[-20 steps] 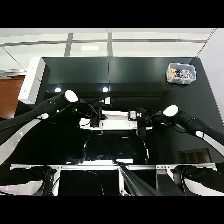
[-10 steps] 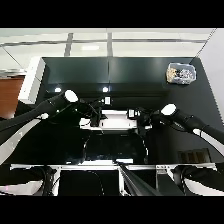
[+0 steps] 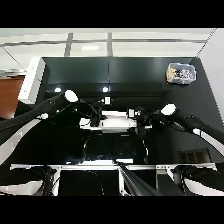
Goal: Fold the box and place the chain.
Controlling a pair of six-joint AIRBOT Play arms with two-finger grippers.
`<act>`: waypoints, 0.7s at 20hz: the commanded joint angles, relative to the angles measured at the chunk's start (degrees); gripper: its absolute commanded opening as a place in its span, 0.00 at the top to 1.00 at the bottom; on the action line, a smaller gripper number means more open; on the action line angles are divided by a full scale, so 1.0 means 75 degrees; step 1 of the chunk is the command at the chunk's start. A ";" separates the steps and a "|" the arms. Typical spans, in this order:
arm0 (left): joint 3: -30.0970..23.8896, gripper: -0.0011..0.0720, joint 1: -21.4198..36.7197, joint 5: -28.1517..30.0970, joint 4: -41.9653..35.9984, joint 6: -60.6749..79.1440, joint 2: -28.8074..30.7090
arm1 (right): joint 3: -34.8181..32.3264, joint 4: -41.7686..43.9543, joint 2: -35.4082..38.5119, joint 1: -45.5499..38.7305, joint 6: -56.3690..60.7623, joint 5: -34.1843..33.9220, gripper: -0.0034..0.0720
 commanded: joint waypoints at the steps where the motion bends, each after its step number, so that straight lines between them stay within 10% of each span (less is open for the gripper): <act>1: 0.0050 0.37 0.0044 -0.0332 0.0192 -0.0297 0.0221 | 0.0006 -0.0009 -0.0006 0.0000 0.0000 0.0003 0.31; 2: 0.0073 0.09 0.0096 -0.0440 0.0323 -0.0621 0.0391 | 0.0006 -0.0009 -0.0006 0.0000 0.0000 0.0006 0.31; 3: 0.0076 0.03 0.0172 -0.0560 0.0580 -0.1020 0.0597 | 0.0006 -0.0009 -0.0006 0.0000 0.0000 0.0006 0.31; 9: 0.0076 0.05 0.0819 -0.1343 0.2888 -0.3888 0.2020 | 0.0006 -0.0023 -0.0006 0.0000 0.0000 0.0006 0.31; 10: 0.0076 0.13 0.0933 -0.1623 0.2859 -0.4211 0.2177 | 0.0003 -0.0032 -0.0006 0.0003 0.0000 0.0006 0.31; 12: 0.0076 0.85 0.1064 -0.2544 0.2643 -0.4765 0.2305 | 0.0003 -0.0032 -0.0006 0.0009 0.0000 0.0003 0.31; 14: -0.0114 0.95 0.1064 -0.3360 0.1498 -0.4765 0.2221 | 0.0000 -0.0125 -0.0006 0.0041 0.0003 0.0009 0.31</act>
